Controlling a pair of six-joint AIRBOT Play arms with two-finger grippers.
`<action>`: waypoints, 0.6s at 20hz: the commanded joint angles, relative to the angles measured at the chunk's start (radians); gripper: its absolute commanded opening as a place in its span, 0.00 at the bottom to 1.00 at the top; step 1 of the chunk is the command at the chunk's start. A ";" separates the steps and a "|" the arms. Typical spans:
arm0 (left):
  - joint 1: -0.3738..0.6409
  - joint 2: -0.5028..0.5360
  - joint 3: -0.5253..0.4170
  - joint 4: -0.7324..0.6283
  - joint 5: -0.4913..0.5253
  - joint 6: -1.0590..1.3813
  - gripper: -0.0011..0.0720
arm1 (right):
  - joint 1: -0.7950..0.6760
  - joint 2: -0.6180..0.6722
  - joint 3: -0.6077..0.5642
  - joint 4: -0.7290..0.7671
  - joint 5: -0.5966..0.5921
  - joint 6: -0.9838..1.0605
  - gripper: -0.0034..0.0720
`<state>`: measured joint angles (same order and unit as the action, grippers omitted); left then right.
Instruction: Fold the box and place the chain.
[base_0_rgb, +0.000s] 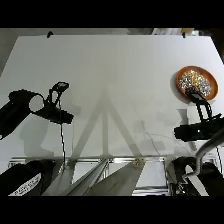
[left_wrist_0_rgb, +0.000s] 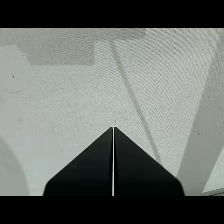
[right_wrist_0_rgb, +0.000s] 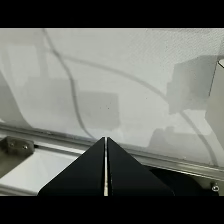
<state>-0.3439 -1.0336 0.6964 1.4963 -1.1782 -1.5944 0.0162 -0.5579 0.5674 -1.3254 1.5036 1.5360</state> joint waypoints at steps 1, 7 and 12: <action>0.001 0.000 0.000 0.000 0.000 0.000 0.03 | -0.001 0.001 0.000 0.000 0.000 0.000 0.07; 0.001 0.000 0.000 0.000 0.000 0.000 0.03 | -0.001 0.001 0.000 0.000 0.000 0.000 0.07; 0.001 0.000 0.000 0.000 0.000 0.000 0.03 | -0.001 0.001 0.000 -0.010 -0.161 0.000 0.07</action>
<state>-0.3439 -1.0336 0.6964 1.4963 -1.1782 -1.5940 0.0162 -0.5579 0.5674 -1.3296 1.4494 1.5360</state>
